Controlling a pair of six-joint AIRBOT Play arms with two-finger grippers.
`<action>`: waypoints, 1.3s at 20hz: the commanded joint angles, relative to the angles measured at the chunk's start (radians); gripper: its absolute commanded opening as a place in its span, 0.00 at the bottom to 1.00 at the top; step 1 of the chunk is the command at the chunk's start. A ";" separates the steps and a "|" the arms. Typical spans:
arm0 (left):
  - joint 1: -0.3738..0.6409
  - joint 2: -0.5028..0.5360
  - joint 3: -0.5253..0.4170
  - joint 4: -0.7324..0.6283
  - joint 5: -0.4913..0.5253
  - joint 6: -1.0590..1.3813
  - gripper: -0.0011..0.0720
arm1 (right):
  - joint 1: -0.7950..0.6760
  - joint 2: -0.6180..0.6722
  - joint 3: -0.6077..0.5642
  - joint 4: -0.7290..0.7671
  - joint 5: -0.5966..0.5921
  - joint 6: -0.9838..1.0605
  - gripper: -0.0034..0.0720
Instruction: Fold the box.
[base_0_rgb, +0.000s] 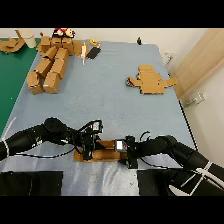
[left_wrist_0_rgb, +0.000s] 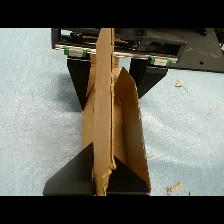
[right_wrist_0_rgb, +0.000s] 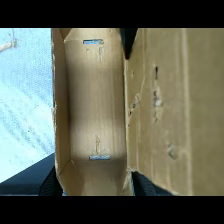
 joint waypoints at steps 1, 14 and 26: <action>0.000 0.001 0.000 0.000 0.000 0.000 0.03 | 0.000 0.000 0.000 0.000 0.000 0.000 0.70; 0.000 0.000 0.000 -0.007 0.034 -0.027 0.03 | 0.000 0.000 0.000 0.000 0.000 0.000 0.70; 0.002 0.066 0.000 0.098 0.082 -0.169 0.60 | 0.001 0.000 0.000 0.000 0.000 0.000 0.70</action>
